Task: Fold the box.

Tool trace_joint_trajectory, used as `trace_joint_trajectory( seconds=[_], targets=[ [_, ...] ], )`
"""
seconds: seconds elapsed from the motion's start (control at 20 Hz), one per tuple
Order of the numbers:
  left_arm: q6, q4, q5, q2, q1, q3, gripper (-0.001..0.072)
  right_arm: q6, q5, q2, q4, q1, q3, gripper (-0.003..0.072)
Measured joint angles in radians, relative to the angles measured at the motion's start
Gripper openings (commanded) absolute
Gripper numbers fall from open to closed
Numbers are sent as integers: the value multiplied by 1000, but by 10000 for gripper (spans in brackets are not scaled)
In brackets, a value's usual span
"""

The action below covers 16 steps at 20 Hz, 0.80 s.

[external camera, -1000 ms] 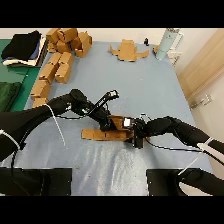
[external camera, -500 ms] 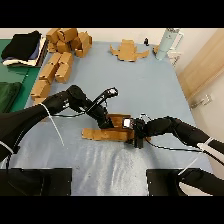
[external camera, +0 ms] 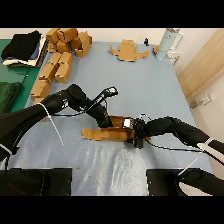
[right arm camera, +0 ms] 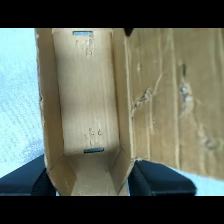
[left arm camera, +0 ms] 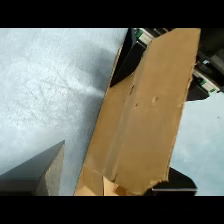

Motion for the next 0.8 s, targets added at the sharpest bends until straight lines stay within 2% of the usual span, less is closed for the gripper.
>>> trace_joint_trajectory(
  seconds=[0.25,0.3,0.35,0.45,0.6,0.8],
  targets=[
    [-147,148,-4,59,31,9,540,0,0,0,0,0,0,575],
    [-184,164,-7,76,45,10,348,0,0,0,0,0,0,575],
    [-224,178,-20,96,62,10,12,0,0,0,0,0,0,575],
    [-290,199,-76,128,90,11,12,0,0,0,0,0,0,575],
    [-399,208,-218,153,96,-1,12,0,0,0,0,0,0,576],
    [-510,126,-317,163,40,-31,12,0,-2,0,0,5,0,575]
  ],
)
